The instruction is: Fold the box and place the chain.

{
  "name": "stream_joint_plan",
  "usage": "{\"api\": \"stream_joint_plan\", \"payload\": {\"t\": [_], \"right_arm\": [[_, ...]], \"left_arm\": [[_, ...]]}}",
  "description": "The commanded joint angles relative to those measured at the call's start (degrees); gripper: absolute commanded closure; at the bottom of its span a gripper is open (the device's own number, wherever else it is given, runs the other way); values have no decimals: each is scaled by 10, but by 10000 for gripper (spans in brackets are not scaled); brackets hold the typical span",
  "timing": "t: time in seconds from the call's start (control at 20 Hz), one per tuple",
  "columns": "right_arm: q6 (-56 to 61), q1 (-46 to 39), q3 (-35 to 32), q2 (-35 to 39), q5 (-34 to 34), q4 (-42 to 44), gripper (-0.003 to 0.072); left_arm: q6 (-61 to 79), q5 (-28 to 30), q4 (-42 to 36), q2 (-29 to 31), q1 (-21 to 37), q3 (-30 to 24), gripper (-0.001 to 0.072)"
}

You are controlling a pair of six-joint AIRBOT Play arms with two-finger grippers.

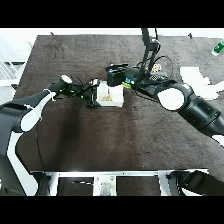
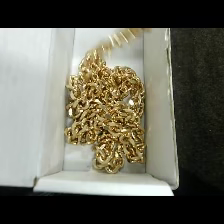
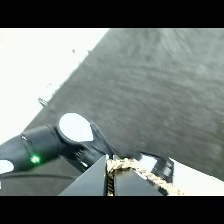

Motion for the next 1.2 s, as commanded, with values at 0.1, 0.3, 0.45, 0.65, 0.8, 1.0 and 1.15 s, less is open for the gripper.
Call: {"api": "stream_joint_plan", "payload": {"t": [0.1,0.3,0.45,0.65,0.8,1.0,1.15], "right_arm": [[14,5,0,-43,-35,2,679],[14,-6,0,-108,-36,5,678],[33,-23,-1,-173,-35,6,679],[43,-50,-6,-216,9,5,176],[41,-90,-33,-172,36,-28,196],[52,-193,-115,-108,36,-50,194],[65,-264,-131,-130,22,-50,194]], "left_arm": [[0,0,0,0,0,0,86],[0,0,0,0,0,0,86],[0,0,0,0,0,0,86],[0,0,0,0,0,0,86],[0,0,0,0,0,0,86],[0,0,0,0,0,0,86],[0,0,0,0,0,0,86]]}}
